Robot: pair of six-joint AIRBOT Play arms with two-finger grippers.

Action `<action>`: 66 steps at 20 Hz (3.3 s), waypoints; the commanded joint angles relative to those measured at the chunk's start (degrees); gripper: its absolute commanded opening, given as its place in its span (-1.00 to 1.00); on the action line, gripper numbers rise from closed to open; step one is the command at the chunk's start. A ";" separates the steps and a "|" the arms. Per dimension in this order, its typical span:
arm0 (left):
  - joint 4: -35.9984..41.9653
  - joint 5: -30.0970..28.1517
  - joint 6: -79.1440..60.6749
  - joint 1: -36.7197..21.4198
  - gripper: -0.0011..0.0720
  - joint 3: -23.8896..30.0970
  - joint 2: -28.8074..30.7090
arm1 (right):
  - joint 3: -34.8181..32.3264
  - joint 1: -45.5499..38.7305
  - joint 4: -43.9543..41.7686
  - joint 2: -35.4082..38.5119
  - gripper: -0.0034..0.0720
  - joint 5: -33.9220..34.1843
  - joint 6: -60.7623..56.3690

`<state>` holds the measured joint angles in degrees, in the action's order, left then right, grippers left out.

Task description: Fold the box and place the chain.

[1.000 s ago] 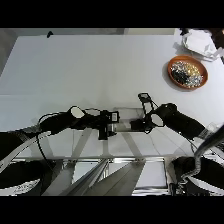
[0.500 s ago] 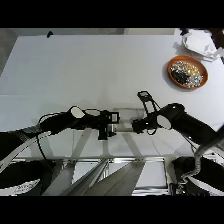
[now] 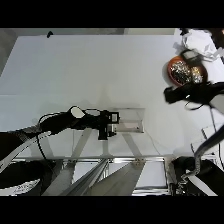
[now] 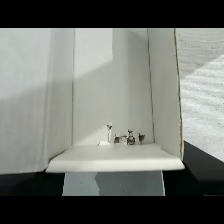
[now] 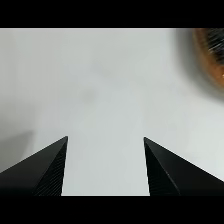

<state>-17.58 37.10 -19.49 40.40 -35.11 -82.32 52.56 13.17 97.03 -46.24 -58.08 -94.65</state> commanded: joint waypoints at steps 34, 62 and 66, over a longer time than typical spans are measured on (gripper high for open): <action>0.00 0.00 0.00 0.00 -0.23 -0.02 0.02 | 23.65 -31.32 -21.22 -53.22 -0.85 13.66 15.65; 0.00 0.00 0.00 0.00 -0.23 -0.02 0.02 | 12.15 -24.96 -33.83 -8.48 -0.85 -26.58 25.57; 0.00 -0.02 0.00 0.00 -0.23 -0.02 0.02 | 4.09 -23.82 -34.12 -2.23 -0.85 -25.55 25.51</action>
<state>-17.56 37.10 -19.46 40.40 -35.11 -82.32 61.84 -11.70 63.53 -52.84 -84.14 -69.30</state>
